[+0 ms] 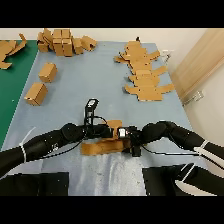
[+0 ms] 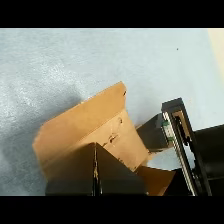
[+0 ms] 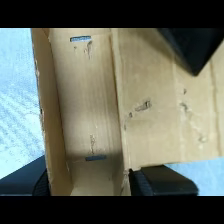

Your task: Fold the box.

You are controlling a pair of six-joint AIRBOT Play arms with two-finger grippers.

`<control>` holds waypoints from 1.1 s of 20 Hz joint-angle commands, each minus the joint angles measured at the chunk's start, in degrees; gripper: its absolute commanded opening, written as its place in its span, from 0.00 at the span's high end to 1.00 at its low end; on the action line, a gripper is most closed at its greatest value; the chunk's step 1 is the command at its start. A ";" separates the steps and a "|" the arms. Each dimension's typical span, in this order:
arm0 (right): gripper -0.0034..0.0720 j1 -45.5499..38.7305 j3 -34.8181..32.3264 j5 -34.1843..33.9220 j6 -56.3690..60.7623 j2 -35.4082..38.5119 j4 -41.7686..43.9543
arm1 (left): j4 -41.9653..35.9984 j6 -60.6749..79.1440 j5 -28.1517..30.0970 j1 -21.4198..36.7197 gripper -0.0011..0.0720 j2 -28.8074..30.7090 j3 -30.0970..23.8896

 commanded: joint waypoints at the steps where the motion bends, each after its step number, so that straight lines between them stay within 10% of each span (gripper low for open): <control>1: 0.28 0.00 -0.04 0.02 0.02 0.00 0.02 | 0.02 0.17 -4.55 2.78 0.97 -0.31 0.11; 22: 0.28 0.00 -0.04 0.02 0.02 0.00 0.00 | 1.03 -0.28 -12.35 3.41 0.97 -7.78 2.97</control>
